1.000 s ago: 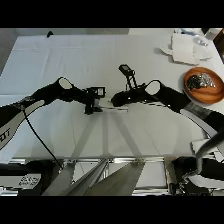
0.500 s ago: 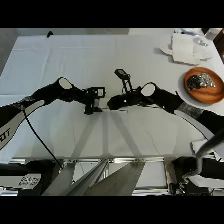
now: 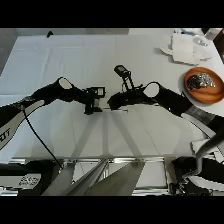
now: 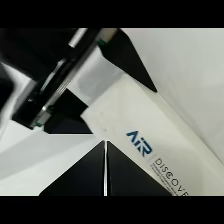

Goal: Fold the box and place the chain.

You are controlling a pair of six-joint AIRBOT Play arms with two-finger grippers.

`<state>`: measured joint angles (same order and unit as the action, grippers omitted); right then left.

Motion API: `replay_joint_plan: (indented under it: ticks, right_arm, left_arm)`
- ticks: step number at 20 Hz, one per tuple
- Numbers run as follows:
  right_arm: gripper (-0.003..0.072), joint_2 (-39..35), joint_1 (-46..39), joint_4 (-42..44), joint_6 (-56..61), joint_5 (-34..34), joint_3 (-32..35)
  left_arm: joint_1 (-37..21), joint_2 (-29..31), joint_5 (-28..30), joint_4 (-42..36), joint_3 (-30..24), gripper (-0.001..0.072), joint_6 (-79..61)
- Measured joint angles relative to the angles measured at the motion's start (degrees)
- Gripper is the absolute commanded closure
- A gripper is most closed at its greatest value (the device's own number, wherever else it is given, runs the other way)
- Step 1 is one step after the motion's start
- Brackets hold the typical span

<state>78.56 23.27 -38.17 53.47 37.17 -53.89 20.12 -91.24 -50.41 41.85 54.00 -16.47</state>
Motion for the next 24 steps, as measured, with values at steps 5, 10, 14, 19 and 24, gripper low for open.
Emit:
replay_joint_plan:
  ticks: [5,10,14,19,24]
  right_arm:
    - [0.0679,-2.54,-4.44,2.56,-1.03,3.04,2.93]
    - [0.0680,-2.62,-10.38,16.85,-9.07,4.50,10.97]
    - [0.0678,-0.17,-11.78,21.44,-12.07,5.68,13.51]
    - [0.0678,1.09,-12.09,22.18,-13.31,6.56,14.34]
    - [0.0677,-0.66,-12.11,21.05,-13.97,7.21,14.58]
  left_arm:
    - [0.00,0.00,0.00,-0.02,0.00,0.0434,-0.04]
    - [0.00,0.00,0.02,0.00,0.00,0.0434,-0.07]
    - [0.00,0.00,0.02,-0.02,0.00,0.0434,-0.13]
    - [0.00,0.00,0.02,0.00,0.00,0.0434,-0.20]
    - [0.00,0.00,0.02,0.00,0.00,0.0434,-0.13]
